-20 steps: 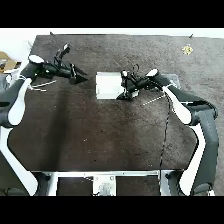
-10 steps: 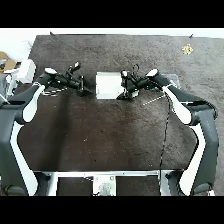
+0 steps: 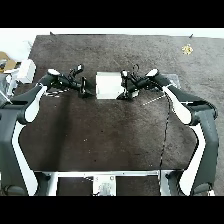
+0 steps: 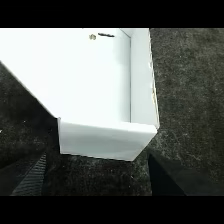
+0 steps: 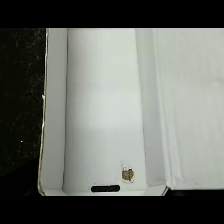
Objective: Fold the box and place the chain.
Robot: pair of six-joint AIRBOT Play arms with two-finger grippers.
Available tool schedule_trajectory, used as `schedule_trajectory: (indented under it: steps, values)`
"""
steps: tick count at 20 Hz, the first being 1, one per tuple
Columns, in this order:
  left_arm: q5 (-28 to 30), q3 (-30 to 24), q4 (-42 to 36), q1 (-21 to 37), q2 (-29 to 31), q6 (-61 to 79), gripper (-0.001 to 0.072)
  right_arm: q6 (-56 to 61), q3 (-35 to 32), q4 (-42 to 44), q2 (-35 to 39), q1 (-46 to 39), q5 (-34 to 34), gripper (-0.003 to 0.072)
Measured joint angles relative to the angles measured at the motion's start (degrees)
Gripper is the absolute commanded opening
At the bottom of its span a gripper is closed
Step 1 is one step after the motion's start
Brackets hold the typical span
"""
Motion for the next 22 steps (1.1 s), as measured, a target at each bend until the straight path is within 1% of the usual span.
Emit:
schedule_trajectory:
  steps: [9, 17, 22]
  values:
    - [-0.31, 0.00, -2.23, -1.62, -1.18, 3.93, 0.0720, 0.00, 0.00, -0.02, 0.00, 0.00, 0.00, 0.0438]
    - [4.24, 0.00, -2.78, -3.69, -2.64, 6.71, 0.0720, 0.02, -0.02, 0.00, 0.00, 0.00, 0.00, 0.0438]
    - [5.33, 0.00, -3.61, -4.57, -3.23, 8.02, 0.0720, 0.04, 0.00, 0.00, 0.00, 0.00, 0.00, 0.0438]
